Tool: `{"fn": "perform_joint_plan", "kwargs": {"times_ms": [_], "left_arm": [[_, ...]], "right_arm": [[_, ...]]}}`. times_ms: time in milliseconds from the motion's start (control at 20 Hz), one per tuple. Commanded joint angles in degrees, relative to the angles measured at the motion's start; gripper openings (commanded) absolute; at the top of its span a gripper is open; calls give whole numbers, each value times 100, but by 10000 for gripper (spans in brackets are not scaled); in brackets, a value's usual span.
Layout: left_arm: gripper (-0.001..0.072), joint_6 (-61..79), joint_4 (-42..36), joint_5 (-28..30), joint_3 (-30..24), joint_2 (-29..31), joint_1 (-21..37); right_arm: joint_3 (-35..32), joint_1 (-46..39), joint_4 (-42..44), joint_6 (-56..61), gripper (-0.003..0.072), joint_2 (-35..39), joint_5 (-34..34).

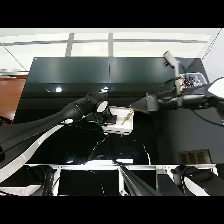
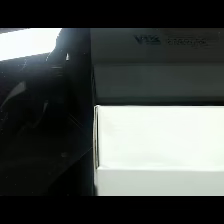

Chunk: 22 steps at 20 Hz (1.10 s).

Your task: Fold the box and place the chain.

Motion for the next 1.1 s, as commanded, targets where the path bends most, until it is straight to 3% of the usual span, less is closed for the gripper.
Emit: {"fn": "perform_joint_plan", "kwargs": {"times_ms": [0,150,550,600,650,900,1050], "left_arm": [[33,2,2,4,0,0,4],[33,2,2,7,0,0,4],[33,2,2,4,0,0,4],[33,2,2,4,0,0,4],[33,2,2,4,0,0,4],[33,2,2,4,0,0,4],[33,2,0,-2,0,0,4]], "right_arm": [[-409,385,-85,-20,26,-127,-664],[-789,411,-109,0,26,-138,-1139],[-1185,531,-267,321,47,-420,-1578],[-1182,527,-271,326,256,-422,-1578],[-1167,459,-271,326,370,-420,-1523],[-874,-1113,-520,254,368,-234,118],[-887,-2190,-1519,267,368,-138,485]]}}
